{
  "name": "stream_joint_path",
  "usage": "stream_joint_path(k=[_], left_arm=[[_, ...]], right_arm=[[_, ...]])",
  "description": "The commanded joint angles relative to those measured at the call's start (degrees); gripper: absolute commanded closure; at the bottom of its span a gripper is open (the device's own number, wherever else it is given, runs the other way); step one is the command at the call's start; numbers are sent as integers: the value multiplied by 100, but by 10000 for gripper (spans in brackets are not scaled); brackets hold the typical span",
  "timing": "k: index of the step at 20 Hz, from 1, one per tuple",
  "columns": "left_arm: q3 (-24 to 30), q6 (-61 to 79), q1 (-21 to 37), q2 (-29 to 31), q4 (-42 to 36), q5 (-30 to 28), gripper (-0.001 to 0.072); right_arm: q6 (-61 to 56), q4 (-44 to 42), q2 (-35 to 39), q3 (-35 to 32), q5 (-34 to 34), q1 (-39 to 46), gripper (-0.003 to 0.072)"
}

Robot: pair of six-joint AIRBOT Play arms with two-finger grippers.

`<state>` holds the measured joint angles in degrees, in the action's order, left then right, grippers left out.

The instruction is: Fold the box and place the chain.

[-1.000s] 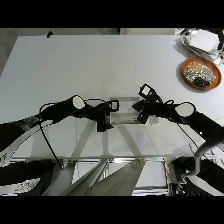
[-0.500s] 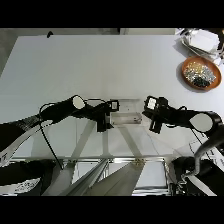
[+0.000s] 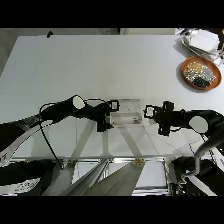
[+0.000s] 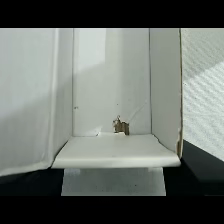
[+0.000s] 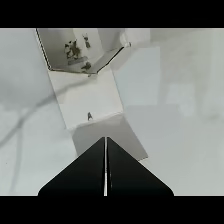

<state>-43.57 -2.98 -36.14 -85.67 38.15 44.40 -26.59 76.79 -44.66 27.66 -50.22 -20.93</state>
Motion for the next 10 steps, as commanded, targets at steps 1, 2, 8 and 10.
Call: stream_joint_path(k=[1,2,8,10], left_arm=[[0,0,-2,4,0,0,394],[0,0,-2,4,0,0,394],[0,0,-2,4,0,-2,394],[0,-2,-2,4,0,0,394]], right_arm=[[-9,37,-413,0,11,-2,671],[15,-66,-570,0,13,-2,671],[511,-629,-767,0,52,-2,672],[756,-988,-767,0,52,-2,672]])
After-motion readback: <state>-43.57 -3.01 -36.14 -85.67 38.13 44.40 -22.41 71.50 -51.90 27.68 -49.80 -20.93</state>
